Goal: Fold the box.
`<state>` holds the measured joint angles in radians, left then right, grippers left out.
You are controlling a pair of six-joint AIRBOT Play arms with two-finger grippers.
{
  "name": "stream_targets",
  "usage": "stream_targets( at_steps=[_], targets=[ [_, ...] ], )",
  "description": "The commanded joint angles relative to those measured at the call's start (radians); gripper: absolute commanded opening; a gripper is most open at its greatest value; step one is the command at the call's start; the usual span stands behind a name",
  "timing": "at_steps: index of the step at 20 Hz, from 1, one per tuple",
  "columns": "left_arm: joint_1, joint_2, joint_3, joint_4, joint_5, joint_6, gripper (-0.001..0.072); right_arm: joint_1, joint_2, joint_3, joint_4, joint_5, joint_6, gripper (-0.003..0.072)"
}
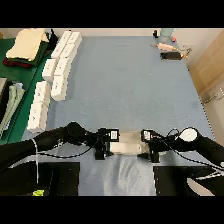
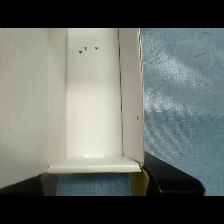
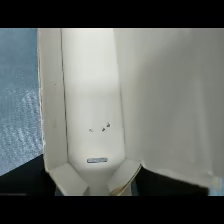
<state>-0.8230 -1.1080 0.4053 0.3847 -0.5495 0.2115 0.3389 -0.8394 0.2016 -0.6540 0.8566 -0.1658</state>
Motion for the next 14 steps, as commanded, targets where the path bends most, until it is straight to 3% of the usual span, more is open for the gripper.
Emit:
stream_targets(
  at_steps=[1, 5, 8, 14],
  targets=[
    [0.000, 0.000, 0.001, 0.000, 0.005, 0.000, 0.0526, -0.001, -0.001, 0.001, 0.030, 0.039, 0.026, 0.0720],
    [0.000, 0.000, 0.001, -0.002, 0.005, 0.000, 0.0526, -0.001, -0.001, 0.013, 0.024, 0.071, 0.026, 0.0718],
    [0.000, 0.000, 0.001, -0.002, 0.006, 0.000, 0.0526, -0.003, 0.004, 0.039, -0.070, 0.070, 0.046, 0.0718],
    [0.000, 0.000, 0.001, -0.003, 0.006, 0.000, 0.0526, -0.003, 0.130, 0.073, -0.254, 0.072, 0.305, 0.0718]
  ],
)
